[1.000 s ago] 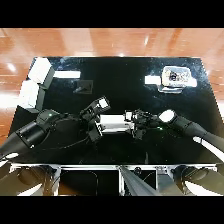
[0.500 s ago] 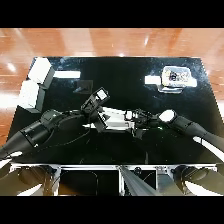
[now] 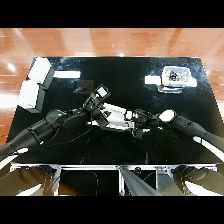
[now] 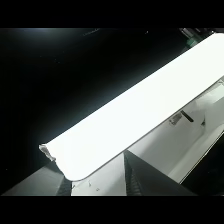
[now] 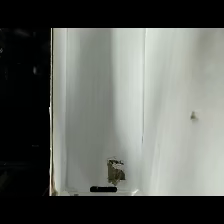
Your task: Fold the box and place the chain.
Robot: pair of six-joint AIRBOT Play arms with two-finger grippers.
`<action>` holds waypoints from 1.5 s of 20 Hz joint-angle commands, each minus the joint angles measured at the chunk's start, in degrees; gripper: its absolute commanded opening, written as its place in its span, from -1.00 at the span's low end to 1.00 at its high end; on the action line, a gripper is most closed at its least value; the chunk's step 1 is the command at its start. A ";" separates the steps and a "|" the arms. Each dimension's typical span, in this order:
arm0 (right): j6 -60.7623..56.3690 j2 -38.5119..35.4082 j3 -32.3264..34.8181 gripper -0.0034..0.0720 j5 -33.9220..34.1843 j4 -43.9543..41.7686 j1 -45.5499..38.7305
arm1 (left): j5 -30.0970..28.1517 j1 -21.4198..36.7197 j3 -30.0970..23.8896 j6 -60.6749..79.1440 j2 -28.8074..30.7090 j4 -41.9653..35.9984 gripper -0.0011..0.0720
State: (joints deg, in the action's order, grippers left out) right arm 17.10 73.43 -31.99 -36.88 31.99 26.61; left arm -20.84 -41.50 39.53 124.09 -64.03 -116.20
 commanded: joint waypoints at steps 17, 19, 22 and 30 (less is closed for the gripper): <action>0.04 0.02 -0.02 0.45 -0.17 0.11 0.07 | 3.37 3.28 0.00 -2.67 3.32 0.46 0.20; 0.04 0.02 -0.02 0.45 -0.22 0.22 0.07 | 6.01 3.26 0.00 -2.86 2.45 0.42 0.20; 0.04 0.02 -0.02 0.45 -0.22 0.20 0.07 | 6.80 3.26 0.00 -3.15 -0.39 0.17 0.20; 0.04 0.02 -0.02 0.45 -0.22 0.20 0.09 | 6.03 3.26 0.00 -4.92 -6.62 0.20 0.19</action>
State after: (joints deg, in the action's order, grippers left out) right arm 17.17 73.43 -31.99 -37.15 32.21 26.68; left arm -14.57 -38.28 39.55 120.01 -68.47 -115.98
